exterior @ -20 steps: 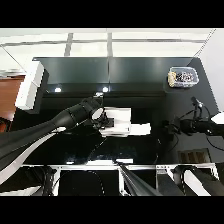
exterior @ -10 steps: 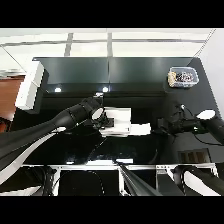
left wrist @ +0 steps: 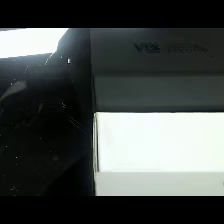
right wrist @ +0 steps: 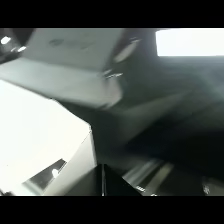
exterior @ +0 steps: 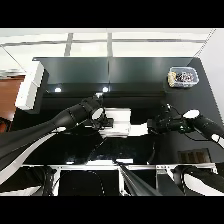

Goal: Fold the box and place the chain.

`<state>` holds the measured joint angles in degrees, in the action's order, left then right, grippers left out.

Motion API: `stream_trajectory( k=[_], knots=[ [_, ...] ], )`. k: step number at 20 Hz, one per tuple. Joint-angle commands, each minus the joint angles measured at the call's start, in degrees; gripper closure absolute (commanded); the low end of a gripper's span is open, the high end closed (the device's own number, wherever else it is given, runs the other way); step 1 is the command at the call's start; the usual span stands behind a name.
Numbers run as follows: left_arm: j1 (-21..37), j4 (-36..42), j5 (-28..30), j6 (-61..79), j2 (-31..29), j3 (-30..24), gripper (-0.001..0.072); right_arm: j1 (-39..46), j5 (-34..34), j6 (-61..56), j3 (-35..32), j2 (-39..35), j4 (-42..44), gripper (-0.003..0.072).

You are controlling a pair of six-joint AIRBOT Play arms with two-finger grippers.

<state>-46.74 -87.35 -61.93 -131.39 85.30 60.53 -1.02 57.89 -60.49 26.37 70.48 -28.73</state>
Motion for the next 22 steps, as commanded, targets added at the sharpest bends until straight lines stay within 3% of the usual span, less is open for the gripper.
stream_trajectory(
  k=[1,2,3,4,7,8,11,12,20,22],
  knots=[
    [0.04,-0.02,-0.02,0.02,0.02,0.04,0.0682,-0.76,4.33,5.84,1.55,0.33,4.35,0.0649],
    [0.04,-0.02,-0.02,0.02,0.02,0.04,0.0682,-0.76,5.22,5.88,2.71,0.33,4.35,0.0413],
    [0.04,-0.02,-0.04,0.02,0.02,0.04,0.0681,-0.76,6.25,5.88,3.82,0.33,4.33,0.0121],
    [0.04,-0.02,-0.02,0.02,0.02,0.04,0.0682,-0.79,7.56,5.88,4.96,0.33,4.39,0.0047],
    [0.04,-0.04,0.07,0.02,0.04,0.04,0.0681,-1.81,10.97,5.51,7.5,0.33,4.76,0.0071],
    [0.04,-0.04,0.2,0.02,0.04,0.04,0.0681,-2.95,10.8,4.57,8.15,0.33,4.74,0.0128],
    [0.04,-0.04,0.28,0.02,0.04,0.04,0.0681,-7.85,8.39,0.39,10.6,0.33,4.42,0.0142],
    [0.04,-0.04,0.26,0.02,0.04,0.04,0.0682,-9.53,7.1,-2.05,11.72,0.33,3.69,0.02],
    [0.04,-0.22,0.33,0.02,0.04,0.04,0.0682,-20.92,0.9,-23.96,21.0,0.33,-17.53,0.0201],
    [0.04,-0.28,0.35,0.02,0.04,0.04,0.0682,-23.43,-0.13,-28.79,22.01,0.33,-22.29,0.0346]
  ],
)
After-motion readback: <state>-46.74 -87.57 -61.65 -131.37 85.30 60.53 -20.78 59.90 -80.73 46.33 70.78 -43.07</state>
